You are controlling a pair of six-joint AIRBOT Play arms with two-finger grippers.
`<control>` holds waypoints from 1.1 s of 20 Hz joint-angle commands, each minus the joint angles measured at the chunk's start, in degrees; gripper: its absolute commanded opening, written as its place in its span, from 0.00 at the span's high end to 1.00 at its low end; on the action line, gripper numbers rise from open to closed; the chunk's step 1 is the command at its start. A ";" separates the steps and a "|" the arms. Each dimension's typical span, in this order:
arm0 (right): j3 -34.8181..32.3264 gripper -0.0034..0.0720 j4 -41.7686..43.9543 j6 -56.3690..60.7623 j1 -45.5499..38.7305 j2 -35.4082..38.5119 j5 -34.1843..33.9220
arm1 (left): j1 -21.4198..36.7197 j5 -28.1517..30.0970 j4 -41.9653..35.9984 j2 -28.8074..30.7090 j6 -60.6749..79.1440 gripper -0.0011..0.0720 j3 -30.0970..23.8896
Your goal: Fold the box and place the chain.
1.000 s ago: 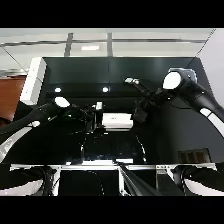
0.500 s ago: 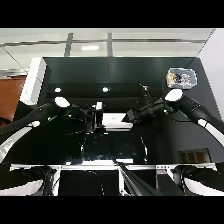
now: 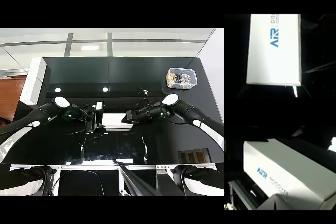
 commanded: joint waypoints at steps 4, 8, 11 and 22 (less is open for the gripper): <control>4.46 0.94 -0.76 -1.14 -3.76 3.54 10.27 | 0.15 0.00 -0.04 0.02 0.02 0.31 0.07; 7.87 0.94 -3.82 -1.38 -15.43 13.33 20.41 | 1.49 -0.68 1.38 3.63 -5.49 0.14 0.74; 7.85 0.94 -9.90 -0.74 -24.35 20.63 23.23 | 2.64 -0.94 5.51 8.46 -10.64 0.00 0.74; 7.80 0.94 -10.99 -1.01 -31.39 22.91 18.10 | -9.46 1.11 -2.34 0.17 -15.19 0.01 12.68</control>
